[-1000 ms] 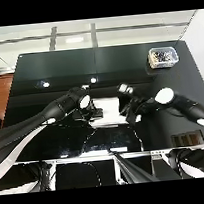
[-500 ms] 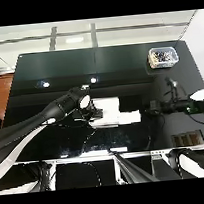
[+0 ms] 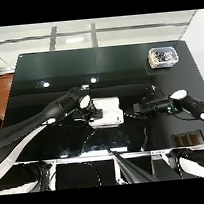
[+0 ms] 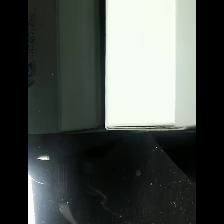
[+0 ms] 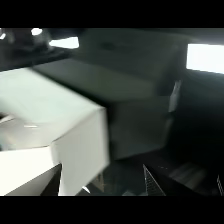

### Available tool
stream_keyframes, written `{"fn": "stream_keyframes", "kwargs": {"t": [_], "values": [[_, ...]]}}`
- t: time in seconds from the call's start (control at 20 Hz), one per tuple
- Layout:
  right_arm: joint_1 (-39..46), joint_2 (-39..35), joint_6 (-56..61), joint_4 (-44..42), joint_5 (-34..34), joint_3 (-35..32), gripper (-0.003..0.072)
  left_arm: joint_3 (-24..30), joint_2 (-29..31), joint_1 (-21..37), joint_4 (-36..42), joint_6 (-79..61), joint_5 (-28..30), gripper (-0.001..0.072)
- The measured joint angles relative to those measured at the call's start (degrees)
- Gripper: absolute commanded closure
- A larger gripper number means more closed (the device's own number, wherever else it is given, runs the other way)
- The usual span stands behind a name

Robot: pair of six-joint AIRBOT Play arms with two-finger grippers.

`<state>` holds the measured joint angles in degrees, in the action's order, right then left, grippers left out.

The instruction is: Fold the box and place the chain.

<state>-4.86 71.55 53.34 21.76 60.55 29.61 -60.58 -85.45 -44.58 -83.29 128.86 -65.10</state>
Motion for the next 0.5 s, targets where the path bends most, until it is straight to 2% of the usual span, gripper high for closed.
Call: {"fn": "stream_keyframes", "kwargs": {"t": [0.1, 0.2, 0.35, 0.5], "values": [[-1.44, 0.24, 0.04, -0.37, 2.27, 2.4, 0.0128, 0.0, 0.0, 0.0, 0.0, 0.0, 0.0, 0.0683], [-3.41, 0.35, 1.07, -0.35, 2.99, 4.28, 0.0223, 0.0, 0.0, 0.0, 0.0, 0.0, 0.02, 0.0683], [-7.37, 0.46, 4.63, 1.29, 1.79, 6.88, 0.0223, 0.0, 0.0, 0.0, 0.0, 0.0, 0.04, 0.0682], [-12.11, 0.48, 12.35, 8.92, -0.59, 9.99, 0.0224, 0.0, 0.0, 0.0, 0.0, 0.0, 0.04, 0.0683]]}}
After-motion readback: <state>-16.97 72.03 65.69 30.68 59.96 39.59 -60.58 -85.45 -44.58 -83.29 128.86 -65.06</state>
